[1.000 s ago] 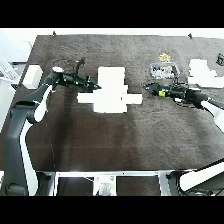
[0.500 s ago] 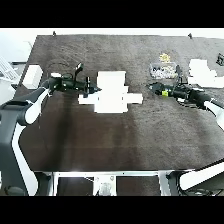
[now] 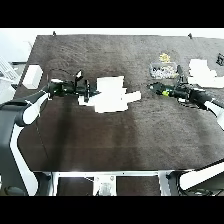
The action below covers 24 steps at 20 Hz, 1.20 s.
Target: Fold the box and place the chain.
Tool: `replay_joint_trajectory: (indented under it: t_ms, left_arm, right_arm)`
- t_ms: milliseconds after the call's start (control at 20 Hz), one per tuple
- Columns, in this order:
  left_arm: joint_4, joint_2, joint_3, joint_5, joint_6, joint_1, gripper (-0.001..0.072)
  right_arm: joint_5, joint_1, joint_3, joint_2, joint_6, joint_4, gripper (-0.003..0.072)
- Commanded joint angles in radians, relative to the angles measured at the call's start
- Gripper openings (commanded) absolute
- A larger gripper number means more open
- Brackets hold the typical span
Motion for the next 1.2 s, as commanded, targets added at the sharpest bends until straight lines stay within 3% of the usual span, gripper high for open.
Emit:
replay_joint_trajectory:
  t_ms: [0,750,1150]
  left_arm:
    - [0.016,0.000,-0.005,0.005,0.014,0.000,0.0017]
    - [0.018,0.000,0.007,-0.118,0.005,-0.001,0.0017]
    - [0.044,0.000,0.008,-0.063,0.014,-0.030,0.0017]
  right_arm:
    - [0.002,-0.001,0.000,0.001,-0.014,0.002,0.0298]
    - [0.002,-0.050,-0.074,0.096,-0.105,0.100,0.0297]
    - [0.013,-0.049,-0.121,0.110,-0.133,0.114,0.0296]
